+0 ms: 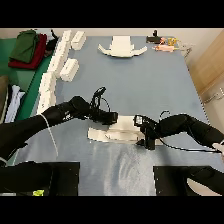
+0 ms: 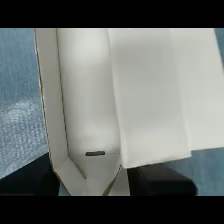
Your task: Fold the box.
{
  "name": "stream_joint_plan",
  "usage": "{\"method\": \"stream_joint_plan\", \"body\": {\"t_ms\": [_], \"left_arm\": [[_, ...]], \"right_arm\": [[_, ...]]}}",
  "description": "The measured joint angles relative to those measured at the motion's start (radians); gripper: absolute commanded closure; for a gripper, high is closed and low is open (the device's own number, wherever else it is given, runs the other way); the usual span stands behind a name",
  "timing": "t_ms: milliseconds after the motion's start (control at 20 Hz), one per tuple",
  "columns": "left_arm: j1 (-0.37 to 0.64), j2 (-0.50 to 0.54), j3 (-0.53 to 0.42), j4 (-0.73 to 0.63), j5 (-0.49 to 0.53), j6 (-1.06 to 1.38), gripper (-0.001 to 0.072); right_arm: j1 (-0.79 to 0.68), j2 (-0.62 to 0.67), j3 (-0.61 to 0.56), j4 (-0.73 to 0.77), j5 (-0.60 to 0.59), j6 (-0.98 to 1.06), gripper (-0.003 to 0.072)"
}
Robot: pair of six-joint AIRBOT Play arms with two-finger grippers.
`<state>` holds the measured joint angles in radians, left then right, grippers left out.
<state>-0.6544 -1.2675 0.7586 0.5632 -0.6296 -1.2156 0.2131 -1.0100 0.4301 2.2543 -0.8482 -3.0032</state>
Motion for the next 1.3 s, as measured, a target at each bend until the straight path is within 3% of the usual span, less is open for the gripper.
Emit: {"method": "stream_joint_plan", "body": {"t_ms": [150,400,650,1000,1200,1250,1300], "left_arm": [[0.025,0.102,0.011,0.013,-0.026,0.056,0.0696],[0.099,0.309,0.016,0.153,-0.186,0.101,0.0696],[0.073,0.415,-0.011,0.322,-0.339,0.143,0.0696],[-0.058,0.443,-0.075,0.531,-0.305,0.357,0.0698],[-0.003,0.465,-0.141,0.531,-0.286,0.592,0.0692],[0.025,0.473,-0.168,0.5,-0.279,0.686,0.0592],[0.052,0.478,-0.193,0.46,-0.272,0.775,0.0174]], "right_arm": [[0.0,0.0,0.0,-0.001,0.0,0.0,0.018],[0.0,0.0,0.0,0.0,0.0,0.0,0.018],[0.0,0.0,0.0,0.0,0.0,0.0,0.018],[0.0,0.0,0.0,0.0,0.0,0.001,0.018],[0.0,0.0,0.0,0.0,0.0,0.002,0.0179],[0.0,0.0,0.0,0.0,0.0,0.002,0.018],[0.0,0.0,0.0,0.0,0.0,0.001,0.018]]}}
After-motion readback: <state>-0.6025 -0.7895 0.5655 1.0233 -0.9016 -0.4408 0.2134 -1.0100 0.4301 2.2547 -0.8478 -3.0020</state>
